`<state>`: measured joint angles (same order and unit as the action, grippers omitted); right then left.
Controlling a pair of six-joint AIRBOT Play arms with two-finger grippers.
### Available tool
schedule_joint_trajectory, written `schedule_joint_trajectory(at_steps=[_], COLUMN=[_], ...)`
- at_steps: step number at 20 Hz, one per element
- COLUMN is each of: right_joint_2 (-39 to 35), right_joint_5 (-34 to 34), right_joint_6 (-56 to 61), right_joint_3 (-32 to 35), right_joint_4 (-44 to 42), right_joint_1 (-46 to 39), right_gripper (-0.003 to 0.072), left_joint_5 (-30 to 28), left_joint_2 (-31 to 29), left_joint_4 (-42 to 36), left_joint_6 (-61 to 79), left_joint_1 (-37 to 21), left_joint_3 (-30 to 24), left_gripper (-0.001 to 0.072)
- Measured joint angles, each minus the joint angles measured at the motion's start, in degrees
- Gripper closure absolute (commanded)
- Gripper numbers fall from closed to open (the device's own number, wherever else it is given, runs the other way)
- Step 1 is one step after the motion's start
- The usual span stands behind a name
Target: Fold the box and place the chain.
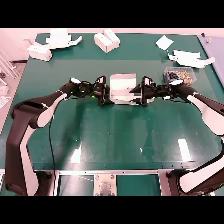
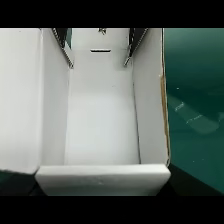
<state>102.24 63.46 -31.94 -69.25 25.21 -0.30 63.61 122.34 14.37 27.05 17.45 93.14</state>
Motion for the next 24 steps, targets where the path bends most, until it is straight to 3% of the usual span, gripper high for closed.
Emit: schedule_joint_trajectory(at_steps=[3,4,6,7,12,20,24], right_joint_2=[0.00,0.00,0.00,0.00,-1.42,-9.68,-12.17], right_joint_5=[-0.02,0.00,-0.02,0.17,0.17,0.17,0.11], right_joint_6=[-0.04,-0.04,0.28,0.74,6.71,13.62,26.43], right_joint_3=[0.00,0.00,0.00,0.00,-0.42,-3.37,-5.42], right_joint_4=[-0.04,-0.07,-0.22,-0.13,0.35,0.24,2.38], right_joint_1=[0.00,0.00,0.00,0.00,-1.03,-5.22,-8.44], right_gripper=[0.0072,0.0119,0.0651,0.0679,0.0679,0.0679,0.0680], left_joint_5=[0.00,0.00,-0.44,-0.48,-0.39,-0.11,-0.17], left_joint_2=[0.00,0.00,0.00,-0.02,0.00,0.00,0.00], left_joint_4=[0.00,0.00,-0.11,-0.13,-0.31,-0.02,0.00], left_joint_6=[0.00,0.00,-0.04,-0.04,-0.13,-0.04,-0.02], left_joint_1=[0.00,0.00,0.00,0.02,0.02,0.04,0.04], left_joint_3=[0.00,0.00,0.00,0.00,0.00,0.00,0.00], left_gripper=[0.0312,0.0312,0.0312,0.0312,0.0312,0.0312,0.0312])
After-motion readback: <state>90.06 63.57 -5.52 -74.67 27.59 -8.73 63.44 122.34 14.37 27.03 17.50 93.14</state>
